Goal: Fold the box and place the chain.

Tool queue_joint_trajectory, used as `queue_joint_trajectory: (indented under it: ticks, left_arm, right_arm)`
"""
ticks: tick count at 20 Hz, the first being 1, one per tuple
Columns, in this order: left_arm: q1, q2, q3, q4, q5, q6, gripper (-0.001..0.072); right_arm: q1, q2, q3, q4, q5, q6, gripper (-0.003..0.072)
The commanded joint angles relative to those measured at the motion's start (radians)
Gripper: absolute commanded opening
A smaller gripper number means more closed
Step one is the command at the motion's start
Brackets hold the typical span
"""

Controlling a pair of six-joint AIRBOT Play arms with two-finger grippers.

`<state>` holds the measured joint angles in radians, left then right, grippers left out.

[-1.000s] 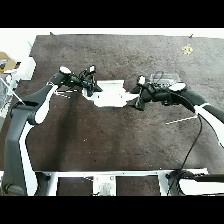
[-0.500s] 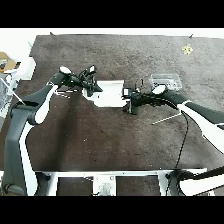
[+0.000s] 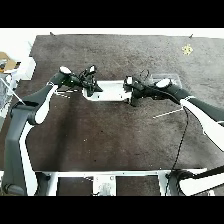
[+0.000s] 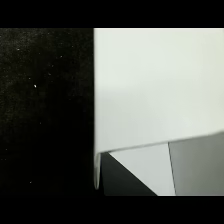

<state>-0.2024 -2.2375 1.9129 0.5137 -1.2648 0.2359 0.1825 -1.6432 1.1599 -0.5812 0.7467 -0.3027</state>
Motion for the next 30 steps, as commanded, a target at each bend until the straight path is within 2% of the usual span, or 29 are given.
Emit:
queue_joint_trajectory:
  ticks: [1,4,11,15,18,28,29,30]
  left_arm:
    - [0.000,0.000,0.000,-0.001,0.001,0.000,0.0010]
    - [0.000,0.000,0.000,-0.001,0.000,0.000,0.0010]
    - [0.000,0.000,0.000,-0.001,0.001,0.000,0.0010]
    - [0.000,0.000,0.000,-0.001,0.001,0.000,0.0010]
    - [0.000,0.000,0.000,-0.001,0.001,0.000,0.0010]
    - [0.000,0.000,0.000,-0.001,0.001,0.000,0.0010]
    - [0.000,0.000,0.000,-0.001,0.001,0.000,0.0010]
    - [0.000,0.000,0.000,-0.001,0.001,0.000,0.0010]
  right_arm:
    - [-0.028,-0.023,0.061,0.051,0.049,0.041,0.0676]
    - [-0.040,-0.115,0.161,0.036,0.148,0.084,0.0678]
    - [-0.069,-0.209,0.264,0.028,0.252,0.090,0.0678]
    - [-0.069,-0.325,0.391,0.028,0.367,0.090,0.0677]
    - [-0.069,-0.395,0.454,0.030,0.409,0.067,0.0677]
    - [-0.067,-0.443,0.469,0.085,0.425,-0.010,0.0672]
    - [-0.067,-0.447,0.469,0.085,0.424,-0.020,0.0636]
    - [-0.067,-0.447,0.469,0.085,0.425,-0.027,0.0636]
